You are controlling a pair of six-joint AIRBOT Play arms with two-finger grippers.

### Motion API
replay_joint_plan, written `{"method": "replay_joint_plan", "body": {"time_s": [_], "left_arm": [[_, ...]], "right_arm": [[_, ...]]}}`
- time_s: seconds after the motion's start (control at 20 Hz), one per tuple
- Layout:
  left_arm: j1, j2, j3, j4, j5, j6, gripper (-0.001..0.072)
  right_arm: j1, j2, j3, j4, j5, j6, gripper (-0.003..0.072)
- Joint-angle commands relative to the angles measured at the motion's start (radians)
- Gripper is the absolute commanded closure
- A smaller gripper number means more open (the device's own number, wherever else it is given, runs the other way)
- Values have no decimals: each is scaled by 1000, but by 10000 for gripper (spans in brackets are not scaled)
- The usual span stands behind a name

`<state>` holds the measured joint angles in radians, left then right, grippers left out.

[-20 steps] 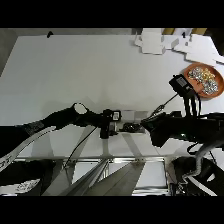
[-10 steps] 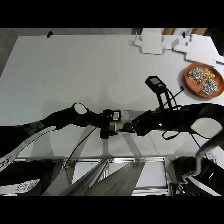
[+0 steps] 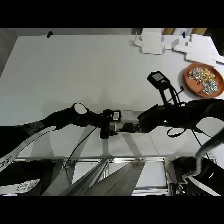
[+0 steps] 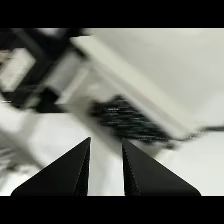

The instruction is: Fold the box and place the chain.

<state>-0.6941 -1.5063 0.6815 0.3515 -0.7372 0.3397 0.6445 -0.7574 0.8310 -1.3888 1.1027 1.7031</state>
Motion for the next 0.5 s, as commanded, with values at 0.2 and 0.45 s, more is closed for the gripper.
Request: {"method": "replay_joint_plan", "body": {"time_s": [0.2,0.45], "left_arm": [[1,0,0,0,0,0,436],[1,0,0,0,0,0,436]], "right_arm": [[-254,7,18,-182,94,45,471],[-318,-79,-30,-148,75,42,471]]}}
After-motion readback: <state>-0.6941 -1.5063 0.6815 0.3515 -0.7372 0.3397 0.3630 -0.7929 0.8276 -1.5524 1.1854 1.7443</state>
